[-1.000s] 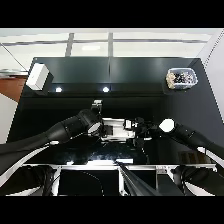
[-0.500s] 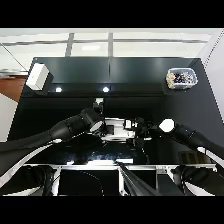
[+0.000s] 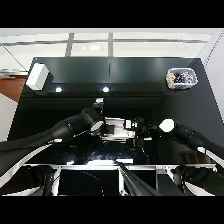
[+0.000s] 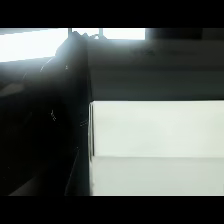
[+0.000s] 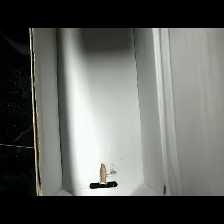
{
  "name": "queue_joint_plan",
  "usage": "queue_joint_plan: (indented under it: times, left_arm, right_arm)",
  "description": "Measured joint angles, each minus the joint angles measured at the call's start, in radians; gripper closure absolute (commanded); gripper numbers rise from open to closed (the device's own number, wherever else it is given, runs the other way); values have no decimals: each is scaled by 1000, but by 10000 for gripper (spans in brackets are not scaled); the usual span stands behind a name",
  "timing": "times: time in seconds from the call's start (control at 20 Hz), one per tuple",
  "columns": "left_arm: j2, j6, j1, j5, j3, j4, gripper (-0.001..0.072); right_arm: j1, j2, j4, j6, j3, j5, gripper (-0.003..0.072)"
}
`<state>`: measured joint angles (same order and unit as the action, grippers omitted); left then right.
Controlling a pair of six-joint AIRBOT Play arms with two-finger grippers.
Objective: Fold the box and place the chain.
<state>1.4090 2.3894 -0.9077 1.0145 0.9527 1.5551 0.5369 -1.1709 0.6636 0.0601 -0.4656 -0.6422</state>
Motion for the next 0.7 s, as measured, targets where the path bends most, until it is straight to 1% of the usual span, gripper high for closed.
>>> queue_joint_plan:
  times: [0.05,0.1,0.15,0.2,0.25,0.45,0.5,0.7]
  left_arm:
    - [0,0,0,5,3,0,405]
    - [0,0,0,8,5,2,440]
    - [0,0,0,3,7,3,440]
    - [0,0,0,-6,8,3,492]
    - [2,1,0,-11,9,3,679]
    - [5,0,0,-14,11,7,683]
    - [5,0,0,-14,12,4,683]
    - [-3,4,4,-2,17,-2,683]
  right_arm:
    - [0,0,0,0,0,0,144]
    - [0,0,0,0,0,0,144]
    - [0,0,0,0,0,0,144]
    - [0,0,0,0,0,0,143]
    - [0,0,0,0,0,0,143]
    - [0,0,0,-2,0,0,133]
    - [0,4,2,-2,0,-3,-34]
    - [-21,48,17,-2,-5,-55,-26]
